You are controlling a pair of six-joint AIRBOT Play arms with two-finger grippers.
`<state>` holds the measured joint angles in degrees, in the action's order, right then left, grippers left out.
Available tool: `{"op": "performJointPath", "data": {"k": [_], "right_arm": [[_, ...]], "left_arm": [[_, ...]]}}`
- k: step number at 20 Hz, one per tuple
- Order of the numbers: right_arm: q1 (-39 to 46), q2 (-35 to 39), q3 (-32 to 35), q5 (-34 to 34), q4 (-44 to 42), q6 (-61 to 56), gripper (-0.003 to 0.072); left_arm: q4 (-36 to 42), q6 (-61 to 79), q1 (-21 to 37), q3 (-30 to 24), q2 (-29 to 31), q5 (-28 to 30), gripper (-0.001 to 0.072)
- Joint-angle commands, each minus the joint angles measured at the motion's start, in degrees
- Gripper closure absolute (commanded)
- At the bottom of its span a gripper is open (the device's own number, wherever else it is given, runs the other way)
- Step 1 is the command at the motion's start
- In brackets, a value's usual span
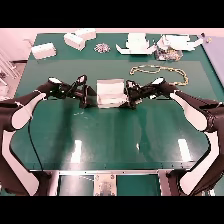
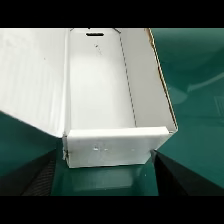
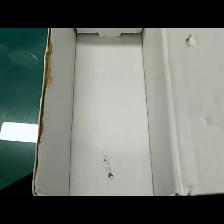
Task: Fold the box and place the chain.
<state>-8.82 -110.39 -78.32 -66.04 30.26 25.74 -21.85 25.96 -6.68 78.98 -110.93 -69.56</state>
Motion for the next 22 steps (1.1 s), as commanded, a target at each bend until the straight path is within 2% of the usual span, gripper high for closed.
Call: {"op": "performJointPath", "data": {"k": [1, 9, 14, 22], "right_arm": [[-0.1, 0.0, 0.0, -0.1, 0.0, 0.0, 0.0097], [-0.1, 0.0, 0.0, 0.0, 0.0, 0.0, 0.0097], [-0.1, 0.0, 0.0, -0.1, 0.0, 0.0, 0.0096], [-0.1, 0.0, 0.0, 0.0, 0.0, 0.0, 0.0097]], "left_arm": [[-2.6, -1.0, 0.1, 0.1, 0.0, -0.5, -0.0011], [-2.2, -1.6, 0.1, 0.1, 0.0, -3.5, -0.0011], [-1.6, -2.1, -0.2, 0.1, 0.0, -3.2, -0.0011], [-0.4, -2.1, -2.1, 0.0, 0.0, 1.4, -0.0011]]}}
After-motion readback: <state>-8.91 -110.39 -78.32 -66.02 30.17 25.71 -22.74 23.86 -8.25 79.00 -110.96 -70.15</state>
